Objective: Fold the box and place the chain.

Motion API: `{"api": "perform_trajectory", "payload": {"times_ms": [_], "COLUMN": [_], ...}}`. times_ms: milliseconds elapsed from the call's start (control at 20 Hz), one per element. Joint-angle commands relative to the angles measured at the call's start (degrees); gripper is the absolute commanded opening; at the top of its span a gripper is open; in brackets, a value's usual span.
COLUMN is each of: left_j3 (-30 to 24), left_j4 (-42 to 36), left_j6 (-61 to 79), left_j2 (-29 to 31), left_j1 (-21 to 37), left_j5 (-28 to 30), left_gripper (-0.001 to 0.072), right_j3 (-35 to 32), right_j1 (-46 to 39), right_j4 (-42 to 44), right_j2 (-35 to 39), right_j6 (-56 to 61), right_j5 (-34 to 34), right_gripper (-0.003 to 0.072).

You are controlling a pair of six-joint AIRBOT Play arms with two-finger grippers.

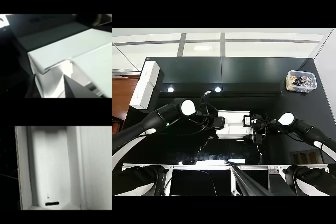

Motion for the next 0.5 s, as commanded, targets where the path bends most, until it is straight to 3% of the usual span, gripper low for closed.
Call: {"api": "perform_trajectory", "payload": {"times_ms": [0, 200, 250, 450], "left_j3": [3.4, 5.7, 5.9, 6.3], "left_j4": [8.0, 10.4, 12.8, 22.3], "left_j6": [-12.2, -16.0, -17.9, -25.4], "left_j2": [-0.4, -0.4, -0.4, -0.5], "left_j1": [-3.1, -5.5, -6.3, -8.9], "left_j5": [-0.4, -1.1, -1.2, -4.0], "left_gripper": [0.0406, 0.0379, 0.0335, 0.0334], "right_j3": [0.0, 0.0, 0.0, 0.0], "right_j1": [0.1, 0.1, 0.0, 0.1], "right_j4": [0.0, 0.0, 0.0, 0.0], "right_j2": [0.0, 0.0, 0.0, 0.0], "right_j6": [0.0, 0.0, 0.0, 0.0], "right_j5": [-0.1, -0.1, -0.2, -0.5], "right_gripper": [0.0439, 0.0440, 0.0439, 0.0439]}}
